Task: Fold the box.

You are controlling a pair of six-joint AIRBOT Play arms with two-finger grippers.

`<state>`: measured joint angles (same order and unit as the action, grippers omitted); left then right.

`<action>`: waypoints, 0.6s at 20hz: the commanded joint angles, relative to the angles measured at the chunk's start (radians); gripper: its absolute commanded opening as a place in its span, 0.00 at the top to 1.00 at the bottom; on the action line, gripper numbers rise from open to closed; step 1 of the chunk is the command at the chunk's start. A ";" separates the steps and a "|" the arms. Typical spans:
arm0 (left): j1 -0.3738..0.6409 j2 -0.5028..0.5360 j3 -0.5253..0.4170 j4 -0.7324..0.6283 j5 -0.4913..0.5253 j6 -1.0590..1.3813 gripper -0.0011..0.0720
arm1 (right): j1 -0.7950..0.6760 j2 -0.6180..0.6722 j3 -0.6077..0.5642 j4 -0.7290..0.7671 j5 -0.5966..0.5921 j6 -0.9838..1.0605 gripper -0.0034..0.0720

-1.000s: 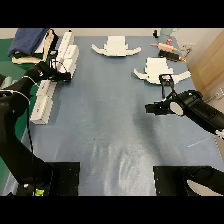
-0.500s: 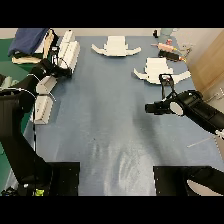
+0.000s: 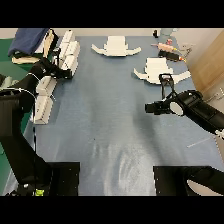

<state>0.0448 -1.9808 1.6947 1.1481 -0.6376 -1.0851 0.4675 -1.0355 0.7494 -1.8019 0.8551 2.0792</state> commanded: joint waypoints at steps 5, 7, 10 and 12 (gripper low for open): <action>0.000 -0.002 -0.001 -0.005 -0.002 -0.006 0.43 | -0.001 0.000 0.001 0.000 0.000 0.000 0.95; -0.002 -0.002 -0.001 -0.012 -0.002 -0.008 0.43 | -0.001 0.000 0.001 0.000 0.000 0.000 0.95; -0.001 0.008 0.000 -0.024 -0.047 0.010 0.43 | -0.001 0.000 0.001 -0.001 0.000 0.000 0.95; 0.004 0.027 0.000 -0.013 -0.081 0.050 0.43 | -0.001 0.000 0.001 -0.001 0.000 0.000 0.95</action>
<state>0.0444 -1.9713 1.6932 1.1290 -0.6746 -1.0752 0.4675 -1.0355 0.7494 -1.8027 0.8551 2.0792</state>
